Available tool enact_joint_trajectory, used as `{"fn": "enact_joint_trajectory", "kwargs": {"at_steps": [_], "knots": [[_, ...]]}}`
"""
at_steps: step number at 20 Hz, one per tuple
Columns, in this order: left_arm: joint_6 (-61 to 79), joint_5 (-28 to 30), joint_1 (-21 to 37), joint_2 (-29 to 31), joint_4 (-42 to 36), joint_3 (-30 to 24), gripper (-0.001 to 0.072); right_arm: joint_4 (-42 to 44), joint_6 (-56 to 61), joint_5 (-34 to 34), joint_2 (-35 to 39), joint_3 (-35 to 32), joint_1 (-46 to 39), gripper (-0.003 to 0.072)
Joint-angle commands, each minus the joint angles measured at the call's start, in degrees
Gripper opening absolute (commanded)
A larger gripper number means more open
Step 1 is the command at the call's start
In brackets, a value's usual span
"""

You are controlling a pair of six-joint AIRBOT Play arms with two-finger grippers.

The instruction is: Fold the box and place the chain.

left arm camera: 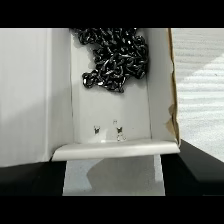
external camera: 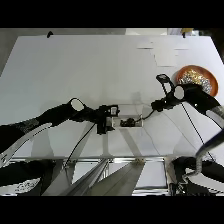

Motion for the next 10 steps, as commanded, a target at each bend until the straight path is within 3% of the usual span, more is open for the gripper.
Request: {"fn": "enact_joint_trajectory", "kwargs": {"at_steps": [1,3,5,10], "knots": [[0.0,0.0,0.0,0.0,0.0,0.0,0.0209,0.0,0.2,-0.3,-1.4,0.0,0.0,0.0250],[0.0,0.0,0.0,0.0,0.0,0.0,0.0209,0.0,1.1,0.4,-2.3,0.0,0.0,0.0209],[0.0,0.0,0.0,0.0,0.0,0.0,0.0209,0.0,1.1,1.7,-2.3,0.0,0.0,0.0018],[0.0,0.0,0.0,0.0,0.0,0.0,0.0209,0.0,0.9,5.6,2.8,0.0,0.0,0.0018]]}}
